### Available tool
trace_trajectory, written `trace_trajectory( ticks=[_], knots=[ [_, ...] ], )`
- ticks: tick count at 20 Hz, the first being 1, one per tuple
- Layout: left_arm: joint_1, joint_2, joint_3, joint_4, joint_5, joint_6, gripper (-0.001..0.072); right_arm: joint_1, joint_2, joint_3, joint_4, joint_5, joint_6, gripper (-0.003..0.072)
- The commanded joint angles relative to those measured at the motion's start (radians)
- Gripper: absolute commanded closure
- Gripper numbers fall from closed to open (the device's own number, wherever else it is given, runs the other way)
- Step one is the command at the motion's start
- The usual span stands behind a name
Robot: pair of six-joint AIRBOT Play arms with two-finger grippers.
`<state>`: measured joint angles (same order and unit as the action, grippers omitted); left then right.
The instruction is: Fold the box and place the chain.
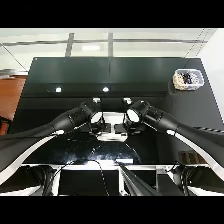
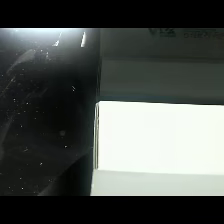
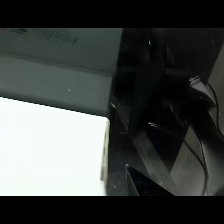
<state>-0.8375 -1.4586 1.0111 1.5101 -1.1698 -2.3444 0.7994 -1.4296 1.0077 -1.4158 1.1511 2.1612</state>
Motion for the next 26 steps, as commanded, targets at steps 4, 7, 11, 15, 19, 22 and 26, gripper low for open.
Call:
trace_trajectory(
  ticks=[4,7,11,15,19,22,26],
  knots=[
    [0.000,0.001,0.000,-0.005,0.005,-0.001,0.0678,0.000,-0.023,0.003,-0.003,-0.021,0.031,0.0359],
    [0.000,0.001,0.000,-0.004,-0.003,-0.001,0.0678,0.000,-0.034,0.003,-0.003,-0.008,0.030,0.0404],
    [0.000,0.001,0.000,-0.004,-0.001,-0.001,0.0678,-0.001,-0.040,0.003,-0.003,-0.017,0.027,0.0509],
    [0.000,0.001,0.000,-0.004,-0.002,-0.001,0.0678,0.000,-0.063,0.003,0.011,-0.018,0.030,0.0663],
    [0.000,0.001,0.000,-0.003,0.006,-0.001,0.0678,0.000,-0.063,0.004,0.008,-0.014,0.029,0.0662],
    [0.000,0.001,0.000,-0.002,0.010,-0.001,0.0677,0.000,-0.058,0.015,0.020,0.004,0.018,0.0653],
    [0.000,0.001,0.000,0.000,0.010,-0.001,0.0678,-0.008,-0.045,0.084,0.000,0.061,-0.037,0.0209]
  ],
)
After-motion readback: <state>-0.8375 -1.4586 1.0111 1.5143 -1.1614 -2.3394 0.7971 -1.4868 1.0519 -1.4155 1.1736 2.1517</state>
